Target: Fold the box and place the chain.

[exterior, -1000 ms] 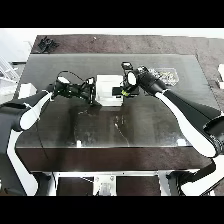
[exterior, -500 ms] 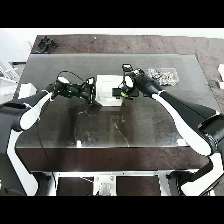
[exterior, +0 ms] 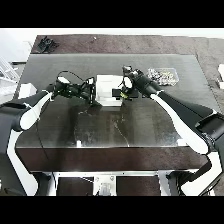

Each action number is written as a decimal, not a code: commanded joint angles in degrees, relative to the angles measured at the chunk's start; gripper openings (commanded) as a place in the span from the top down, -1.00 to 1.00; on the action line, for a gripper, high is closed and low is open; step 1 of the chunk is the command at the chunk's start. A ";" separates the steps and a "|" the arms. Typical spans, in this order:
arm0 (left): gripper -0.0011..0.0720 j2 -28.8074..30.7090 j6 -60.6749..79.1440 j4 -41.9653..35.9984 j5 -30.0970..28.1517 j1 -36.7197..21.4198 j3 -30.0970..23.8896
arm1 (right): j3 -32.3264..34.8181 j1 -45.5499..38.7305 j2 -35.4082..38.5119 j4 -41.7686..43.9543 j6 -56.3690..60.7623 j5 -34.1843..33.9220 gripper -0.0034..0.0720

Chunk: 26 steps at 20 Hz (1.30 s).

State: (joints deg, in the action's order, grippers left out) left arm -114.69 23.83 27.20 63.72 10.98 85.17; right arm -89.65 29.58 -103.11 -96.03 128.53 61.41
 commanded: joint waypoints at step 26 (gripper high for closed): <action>-0.50 0.02 0.00 0.00 -0.04 -0.11 0.00 | -6.95 -0.24 -5.44 1.92 3.06 9.77 0.61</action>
State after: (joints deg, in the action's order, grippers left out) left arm -114.72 23.83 27.18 63.72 10.94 85.17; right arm -96.49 29.39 -108.47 -94.04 131.55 70.98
